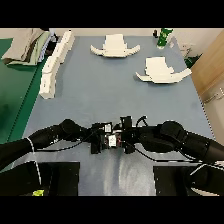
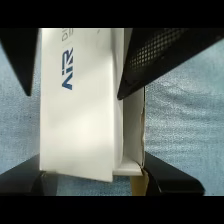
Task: Fold the box.
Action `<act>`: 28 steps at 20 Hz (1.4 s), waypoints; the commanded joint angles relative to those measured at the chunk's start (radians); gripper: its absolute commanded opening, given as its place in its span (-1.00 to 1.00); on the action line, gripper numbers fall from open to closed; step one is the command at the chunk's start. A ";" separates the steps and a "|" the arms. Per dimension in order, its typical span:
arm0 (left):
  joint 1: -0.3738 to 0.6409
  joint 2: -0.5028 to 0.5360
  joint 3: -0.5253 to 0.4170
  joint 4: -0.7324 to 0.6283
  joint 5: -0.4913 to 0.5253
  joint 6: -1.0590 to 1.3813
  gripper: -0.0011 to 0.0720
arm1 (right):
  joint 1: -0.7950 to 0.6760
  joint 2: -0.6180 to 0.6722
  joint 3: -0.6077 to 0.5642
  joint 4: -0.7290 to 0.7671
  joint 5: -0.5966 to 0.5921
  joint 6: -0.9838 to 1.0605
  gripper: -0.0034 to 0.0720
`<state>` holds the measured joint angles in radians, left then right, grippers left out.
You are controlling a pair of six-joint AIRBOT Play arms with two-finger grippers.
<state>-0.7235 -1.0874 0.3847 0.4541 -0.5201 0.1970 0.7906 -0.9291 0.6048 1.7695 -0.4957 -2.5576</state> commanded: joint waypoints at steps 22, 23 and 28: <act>0.000 0.000 0.001 0.002 -0.006 0.001 0.31 | 0.003 0.000 -0.029 0.156 0.010 0.002 -0.22; 0.000 0.000 0.001 0.002 -0.005 0.001 0.31 | 0.003 0.000 -0.029 0.162 0.009 0.002 -0.22; 0.000 0.000 0.001 0.002 -0.006 0.001 0.31 | 0.003 -0.001 -0.031 0.164 0.008 0.002 -0.22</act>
<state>-0.7235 -1.0874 0.3847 0.4561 -0.5259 0.1982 0.7940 -0.9295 0.5755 1.9289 -0.4911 -2.5565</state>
